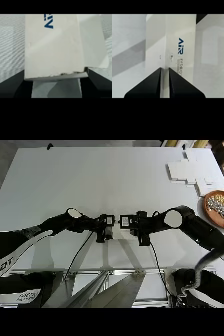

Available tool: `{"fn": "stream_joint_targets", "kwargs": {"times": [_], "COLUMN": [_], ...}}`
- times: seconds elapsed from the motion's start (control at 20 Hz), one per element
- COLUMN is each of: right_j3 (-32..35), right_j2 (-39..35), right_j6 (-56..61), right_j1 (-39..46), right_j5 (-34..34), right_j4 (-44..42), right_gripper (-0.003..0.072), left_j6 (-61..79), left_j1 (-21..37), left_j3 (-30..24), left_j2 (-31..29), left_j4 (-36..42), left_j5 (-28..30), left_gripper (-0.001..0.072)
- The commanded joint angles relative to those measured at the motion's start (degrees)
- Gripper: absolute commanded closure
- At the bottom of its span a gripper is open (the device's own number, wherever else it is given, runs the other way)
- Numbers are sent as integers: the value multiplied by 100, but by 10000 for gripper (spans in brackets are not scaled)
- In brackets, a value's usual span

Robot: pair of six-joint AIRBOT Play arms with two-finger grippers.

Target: Fold the box and place the chain.

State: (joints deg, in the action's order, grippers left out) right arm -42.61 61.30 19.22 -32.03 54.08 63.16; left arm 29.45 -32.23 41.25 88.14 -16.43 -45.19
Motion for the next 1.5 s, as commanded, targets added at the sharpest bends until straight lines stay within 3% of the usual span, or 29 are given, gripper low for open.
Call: {"fn": "stream_joint_targets", "kwargs": {"times": [0.0,0.1,0.65,0.9,1.2,1.45], "right_j3": [4,4,4,4,4,4], "right_j2": [-4,-7,17,136,39,4], "right_j6": [-7,-26,-131,-131,146,155], "right_j1": [-4,-7,-337,-337,-337,-337], "right_j5": [-26,9,-610,-426,-1154,-994], "right_j4": [-46,-247,-192,-297,131,96], "right_gripper": [570,437,403,413,520,520], "left_j6": [11,11,11,11,11,11], "left_j1": [0,0,0,0,0,0], "left_j3": [0,0,0,0,0,0], "left_j2": [-2,-2,-2,-2,-2,-2], "left_j4": [-2,-4,-2,-2,-2,-2], "left_j5": [-2,-2,-2,-2,-2,-2], "left_gripper": [700,700,700,700,700,700]}}
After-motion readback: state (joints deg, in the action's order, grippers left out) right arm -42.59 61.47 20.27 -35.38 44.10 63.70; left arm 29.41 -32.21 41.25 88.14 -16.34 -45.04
